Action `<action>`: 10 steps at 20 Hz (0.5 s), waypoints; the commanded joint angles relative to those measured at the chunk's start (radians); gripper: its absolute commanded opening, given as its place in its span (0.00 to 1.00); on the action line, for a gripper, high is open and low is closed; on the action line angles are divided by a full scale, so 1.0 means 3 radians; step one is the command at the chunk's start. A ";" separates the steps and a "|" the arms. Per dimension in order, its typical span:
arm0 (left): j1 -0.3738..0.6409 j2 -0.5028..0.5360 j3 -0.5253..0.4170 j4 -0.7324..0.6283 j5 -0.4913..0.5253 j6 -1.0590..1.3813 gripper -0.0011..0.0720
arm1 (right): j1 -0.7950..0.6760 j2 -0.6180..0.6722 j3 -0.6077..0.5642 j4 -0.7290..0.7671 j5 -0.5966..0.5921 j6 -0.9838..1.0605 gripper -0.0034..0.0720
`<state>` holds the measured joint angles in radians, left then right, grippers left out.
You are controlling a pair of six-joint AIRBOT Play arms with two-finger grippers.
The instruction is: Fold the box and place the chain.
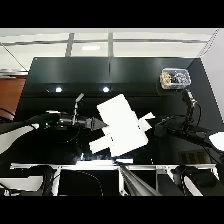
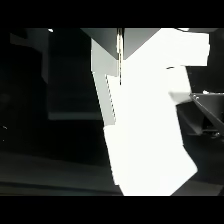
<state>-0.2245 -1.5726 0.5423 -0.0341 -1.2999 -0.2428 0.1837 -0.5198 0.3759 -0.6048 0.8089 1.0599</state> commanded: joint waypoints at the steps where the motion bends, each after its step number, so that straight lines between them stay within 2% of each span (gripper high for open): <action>1: 0.0004 -0.0118 0.0033 0.0004 -0.0163 0.0027 0.47 | 0.0004 0.0001 -0.0003 0.0003 0.0025 0.0009 0.06; 5: 0.0004 -0.0126 0.0033 0.0090 -0.0226 0.0025 0.45 | 0.0004 0.0001 -0.0001 0.0001 0.0060 0.0008 0.06; 6: 0.0006 -0.0126 0.0033 0.0127 -0.0237 0.0025 0.27 | 0.0004 0.0001 -0.0001 0.0000 0.0060 0.0008 0.06; 7: 0.0008 -0.0126 0.0042 0.0191 -0.0253 0.0027 0.22 | 0.0004 0.0001 -0.0001 0.0000 0.0060 0.0008 0.06; 8: 0.0008 -0.0126 0.0076 0.0320 -0.0294 0.0025 0.22 | 0.0004 0.0001 -0.0001 0.0000 0.0060 0.0008 0.06; 10: 0.0006 -0.0126 0.0177 0.0613 -0.0369 0.0020 0.05 | 0.0003 0.0001 -0.0001 -0.0001 0.0060 0.0009 0.06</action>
<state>-0.2234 -1.6089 0.5705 0.0475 -1.3846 -0.2348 0.1837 -0.5198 0.3759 -0.6064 0.8276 1.0626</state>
